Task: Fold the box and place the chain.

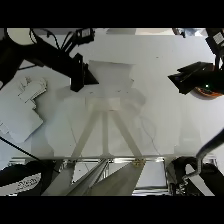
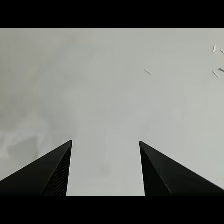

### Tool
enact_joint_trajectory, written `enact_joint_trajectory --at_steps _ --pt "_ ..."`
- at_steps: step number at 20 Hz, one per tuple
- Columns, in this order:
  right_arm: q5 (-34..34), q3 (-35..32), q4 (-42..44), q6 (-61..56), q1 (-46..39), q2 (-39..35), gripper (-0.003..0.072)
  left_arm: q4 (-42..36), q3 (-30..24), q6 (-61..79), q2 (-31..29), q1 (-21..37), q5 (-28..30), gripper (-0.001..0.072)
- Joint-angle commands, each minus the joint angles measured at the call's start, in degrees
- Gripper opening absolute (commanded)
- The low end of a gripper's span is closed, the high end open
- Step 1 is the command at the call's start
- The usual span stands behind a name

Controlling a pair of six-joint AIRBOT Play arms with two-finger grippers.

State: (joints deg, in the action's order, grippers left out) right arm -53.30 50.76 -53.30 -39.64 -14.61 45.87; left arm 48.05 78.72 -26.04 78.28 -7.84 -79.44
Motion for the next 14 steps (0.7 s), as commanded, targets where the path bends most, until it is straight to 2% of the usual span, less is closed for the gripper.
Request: enact_joint_trajectory --at_steps 1,3,6,8,10,14 --pt "-0.3 0.1 -1.1 -1.1 -0.2 -0.4 0.0457 -2.1 -12.8 5.8 -1.9 0.2 11.7 -0.0003" --pt "-0.3 0.1 -1.1 -1.1 -0.2 -0.4 0.0456 -6.3 -15.4 11.4 0.7 0.2 15.8 0.0002" --pt "-0.2 0.1 -1.1 -1.1 -0.2 -0.3 0.0455 -13.2 -15.4 21.2 6.4 0.2 18.4 0.0001" --pt "-0.2 0.1 -1.1 -1.1 -0.2 -0.2 0.0448 -17.7 -15.4 28.0 10.1 0.2 19.1 0.0001" --pt "0.0 0.1 -1.1 -1.1 -0.2 -0.2 0.0397 -21.4 -15.4 33.6 13.3 0.2 19.8 0.0001" --pt "0.3 0.1 -1.1 -1.1 -0.2 -0.2 0.0397 -26.8 -15.4 39.0 18.6 0.2 20.9 0.0001"
